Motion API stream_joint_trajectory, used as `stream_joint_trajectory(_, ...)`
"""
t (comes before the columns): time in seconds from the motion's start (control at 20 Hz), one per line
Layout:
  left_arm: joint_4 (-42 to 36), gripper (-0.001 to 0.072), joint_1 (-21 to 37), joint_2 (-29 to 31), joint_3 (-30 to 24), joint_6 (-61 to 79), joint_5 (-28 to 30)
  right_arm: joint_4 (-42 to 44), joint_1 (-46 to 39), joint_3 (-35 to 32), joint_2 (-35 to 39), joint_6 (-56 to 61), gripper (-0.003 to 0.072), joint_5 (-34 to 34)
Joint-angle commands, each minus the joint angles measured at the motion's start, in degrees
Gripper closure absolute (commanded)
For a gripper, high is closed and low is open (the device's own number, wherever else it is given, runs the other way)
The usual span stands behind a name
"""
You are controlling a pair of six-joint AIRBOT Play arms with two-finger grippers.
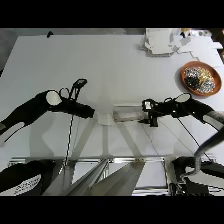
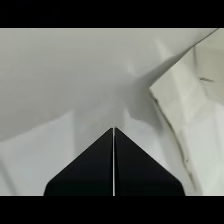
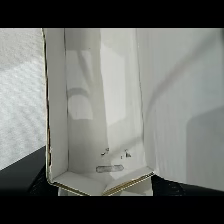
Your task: Fold the box and place the chain.
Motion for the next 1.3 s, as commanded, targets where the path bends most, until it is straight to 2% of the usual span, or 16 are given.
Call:
stream_joint_trajectory(0.0, -12.7, 0.0702, -1.4, -5.4, -0.4, 4.4, 0.5, 0.0, 0.0, 0.0, 0.0, 0.0, 0.0275, 0.0)
stream_joint_trajectory(0.15, -14.9, 0.0703, -3.0, -7.8, -0.4, 5.4, 0.9, 0.0, 0.0, 0.0, 0.0, 0.0, 0.0275, 0.0)
stream_joint_trajectory(0.35, -19.3, 0.0704, -4.0, -7.8, -0.4, 9.7, 0.8, 0.0, 0.0, 0.0, 0.0, 0.0, 0.0275, 0.0)
stream_joint_trajectory(0.6, -20.7, 0.0698, -4.4, -2.8, -0.3, 11.0, 0.9, 0.0, 0.0, 0.0, 0.0, 0.0, 0.0275, 0.0)
stream_joint_trajectory(0.65, -20.8, 0.066, -4.4, -1.7, -0.3, 11.0, 1.0, 0.0, 0.0, 0.0, 0.0, 0.0, 0.0275, 0.0)
stream_joint_trajectory(0.7, -20.8, 0.0541, -4.6, -0.9, -0.3, 11.0, 1.0, 0.0, 0.0, 0.0, 0.0, 0.0, 0.0275, 0.0)
stream_joint_trajectory(0.75, -21.1, 0.0479, -5.0, -0.5, -0.3, 10.8, 1.0, 0.0, 0.0, 0.0, 0.0, 0.0, 0.0275, 0.0)
stream_joint_trajectory(1.15, -22.7, 0.0464, -8.6, -0.4, -0.2, 10.8, 1.8, 0.0, 0.0, 0.0, 0.0, 0.0, 0.0275, 0.0)
stream_joint_trajectory(1.2, -22.6, 0.0374, -9.0, -0.4, -0.1, 10.7, 2.1, 0.0, 0.0, 0.0, 0.0, 0.0, 0.0275, 0.0)
stream_joint_trajectory(1.25, -22.6, 0.0315, -9.4, -0.4, -0.1, 10.4, 2.6, 0.0, 0.0, 0.0, 0.0, 0.0, 0.0275, 0.0)
